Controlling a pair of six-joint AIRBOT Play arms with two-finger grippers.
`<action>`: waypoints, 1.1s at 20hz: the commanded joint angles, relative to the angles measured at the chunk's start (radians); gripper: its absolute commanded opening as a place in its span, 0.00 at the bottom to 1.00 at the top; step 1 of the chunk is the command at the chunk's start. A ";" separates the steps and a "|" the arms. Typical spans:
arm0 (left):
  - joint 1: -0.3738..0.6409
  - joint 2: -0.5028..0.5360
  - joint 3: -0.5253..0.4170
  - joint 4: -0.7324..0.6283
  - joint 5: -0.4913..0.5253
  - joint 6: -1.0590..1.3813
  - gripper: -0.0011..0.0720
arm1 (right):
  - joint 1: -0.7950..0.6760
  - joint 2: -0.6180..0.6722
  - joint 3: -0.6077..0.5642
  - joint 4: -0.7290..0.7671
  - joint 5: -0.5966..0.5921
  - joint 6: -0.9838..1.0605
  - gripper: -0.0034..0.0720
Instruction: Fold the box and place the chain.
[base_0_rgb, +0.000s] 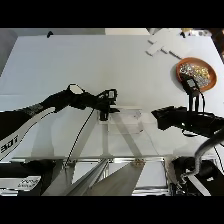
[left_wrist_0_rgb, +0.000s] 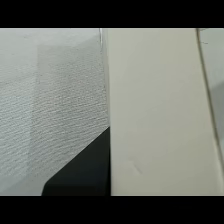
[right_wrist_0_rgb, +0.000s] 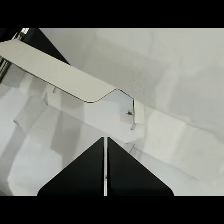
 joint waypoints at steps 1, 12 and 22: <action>0.000 0.000 0.000 0.001 0.000 0.000 0.03 | 0.001 -0.016 0.001 0.016 0.040 -0.176 0.07; 0.000 0.000 0.000 0.001 0.000 0.000 0.03 | 0.121 -0.426 -0.002 0.061 0.152 -1.161 0.70; 0.000 0.000 0.000 0.001 -0.004 0.000 0.03 | 0.217 -0.410 -0.205 0.061 -0.284 -1.240 0.97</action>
